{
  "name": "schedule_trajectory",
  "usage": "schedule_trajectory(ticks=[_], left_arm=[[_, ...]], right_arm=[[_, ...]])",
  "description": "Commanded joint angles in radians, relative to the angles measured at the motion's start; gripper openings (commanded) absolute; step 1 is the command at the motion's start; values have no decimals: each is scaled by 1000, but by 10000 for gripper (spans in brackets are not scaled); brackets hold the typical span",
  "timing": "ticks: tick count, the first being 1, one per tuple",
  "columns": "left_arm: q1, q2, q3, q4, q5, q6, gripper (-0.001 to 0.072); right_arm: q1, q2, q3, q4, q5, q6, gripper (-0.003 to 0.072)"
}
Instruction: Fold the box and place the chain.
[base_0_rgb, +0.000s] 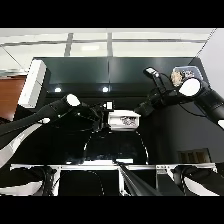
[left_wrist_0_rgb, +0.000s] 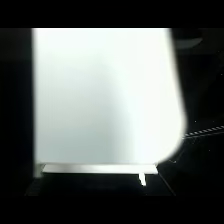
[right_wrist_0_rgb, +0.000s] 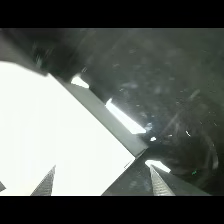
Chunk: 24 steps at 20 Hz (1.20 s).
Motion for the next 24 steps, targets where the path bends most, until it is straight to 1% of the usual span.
schedule_trajectory(ticks=[1,4,6,9,14,16,21,24], left_arm=[[0,0,0,0,8,-3,470],[0,-1,0,0,4,-3,470],[0,-1,0,0,-1,-3,470],[0,-1,0,0,0,-3,470],[0,-1,0,0,0,-3,470],[0,-1,0,0,-1,-3,470],[0,-1,0,0,0,-3,470],[0,-1,0,0,0,-3,470]], right_arm=[[23,-2,0,11,22,-325,664],[71,-2,-3,15,14,-515,664],[85,-3,-18,53,-11,-561,663],[84,-3,-53,124,-11,-678,663],[82,-5,-77,117,-46,-709,664],[82,-7,-100,99,-53,-752,663],[82,-10,-117,98,-144,-764,663],[83,-10,-117,103,-130,-767,663]])
